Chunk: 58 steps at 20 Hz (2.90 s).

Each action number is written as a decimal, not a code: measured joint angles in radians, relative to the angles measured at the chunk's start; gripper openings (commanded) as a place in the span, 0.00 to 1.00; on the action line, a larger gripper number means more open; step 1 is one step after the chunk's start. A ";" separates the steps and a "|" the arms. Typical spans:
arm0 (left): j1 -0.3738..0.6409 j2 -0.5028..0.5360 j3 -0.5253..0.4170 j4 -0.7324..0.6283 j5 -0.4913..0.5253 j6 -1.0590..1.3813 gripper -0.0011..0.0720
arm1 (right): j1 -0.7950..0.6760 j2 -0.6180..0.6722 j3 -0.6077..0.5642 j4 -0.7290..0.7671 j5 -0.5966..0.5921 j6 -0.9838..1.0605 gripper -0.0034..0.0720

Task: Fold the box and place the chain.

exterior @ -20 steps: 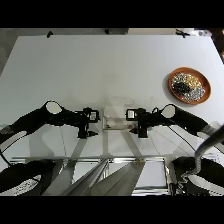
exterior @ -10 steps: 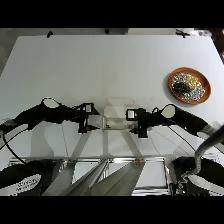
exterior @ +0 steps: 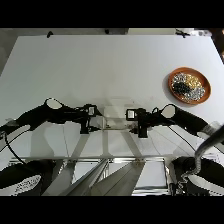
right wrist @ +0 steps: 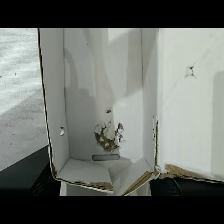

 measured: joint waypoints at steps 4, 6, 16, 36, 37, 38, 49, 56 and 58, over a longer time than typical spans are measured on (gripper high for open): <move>-0.021 -0.002 0.001 -0.001 0.012 0.001 0.99 | 0.000 0.000 0.000 0.000 0.000 0.000 0.57; -0.027 -0.006 0.002 -0.007 0.015 0.001 0.99 | 0.000 0.000 0.000 0.000 0.000 0.000 0.57; -0.065 -0.014 0.002 -0.040 0.025 0.002 0.99 | 0.000 0.000 0.000 0.000 0.000 0.000 0.57; -0.068 -0.061 0.002 -0.120 0.052 0.002 0.45 | -0.001 0.000 0.000 0.000 -0.002 0.000 0.57; -0.068 -0.061 0.002 -0.120 0.053 0.002 0.38 | 0.000 0.000 0.000 0.000 -0.002 0.000 0.57; -0.068 -0.061 0.002 -0.120 0.055 0.002 0.38 | -0.001 0.000 0.000 0.000 -0.002 0.000 0.57; -0.068 -0.061 0.002 -0.119 0.060 -0.005 0.38 | -0.001 0.000 0.000 0.000 0.000 -0.001 0.57; -0.068 -0.061 0.002 -0.119 0.058 -0.006 0.38 | -0.001 0.000 0.000 0.000 0.000 0.000 0.57; -0.068 -0.061 0.002 -0.119 0.058 -0.007 0.38 | -0.001 0.000 0.000 0.000 0.000 0.000 0.57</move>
